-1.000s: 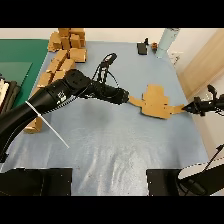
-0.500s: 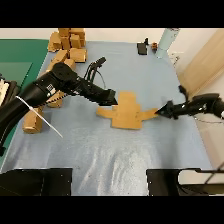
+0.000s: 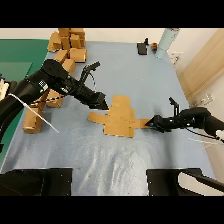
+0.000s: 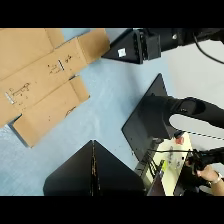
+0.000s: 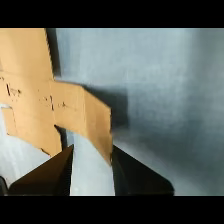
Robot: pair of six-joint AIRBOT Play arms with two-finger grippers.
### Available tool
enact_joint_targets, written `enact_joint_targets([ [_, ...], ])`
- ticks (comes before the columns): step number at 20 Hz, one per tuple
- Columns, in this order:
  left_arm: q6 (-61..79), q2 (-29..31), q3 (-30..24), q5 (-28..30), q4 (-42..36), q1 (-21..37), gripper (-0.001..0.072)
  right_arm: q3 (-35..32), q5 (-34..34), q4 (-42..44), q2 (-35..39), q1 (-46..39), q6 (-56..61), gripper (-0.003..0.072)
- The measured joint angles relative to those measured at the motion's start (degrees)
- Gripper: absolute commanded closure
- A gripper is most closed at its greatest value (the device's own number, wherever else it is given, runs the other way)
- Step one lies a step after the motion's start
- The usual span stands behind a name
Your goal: Fold the box.
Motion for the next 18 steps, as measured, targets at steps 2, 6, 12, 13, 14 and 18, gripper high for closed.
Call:
enact_joint_targets([
  [2, 0.42, 0.00, 0.00, -0.24, 0.11, 0.00, 0.0693, 2.80, -0.22, -0.07, -2.34, 0.22, -0.13, 0.0336],
  [6, 1.05, 0.00, 0.00, -0.66, 0.11, 0.17, 0.0187, 6.67, -2.19, 0.02, -6.47, 1.25, -1.33, 0.0362],
  [12, 1.22, 0.00, 0.00, -0.63, 0.11, 0.57, 0.0187, 9.31, -2.95, 0.50, -11.06, 7.45, -4.07, 0.0684],
  [13, 1.09, 0.00, 0.00, -0.63, 0.11, 1.03, 0.0186, 9.73, -2.73, 0.68, -11.34, 8.59, -4.66, 0.0684],
  [14, 1.03, 0.00, -0.02, -0.61, 0.13, 1.79, 0.0187, 9.97, -2.47, 0.81, -11.43, 9.64, -5.20, 0.0684],
  [18, 0.98, -0.02, -1.33, -0.33, 3.04, 6.51, 0.0187, 6.91, -1.16, 1.01, -7.91, 14.58, -7.72, 0.0685],
])
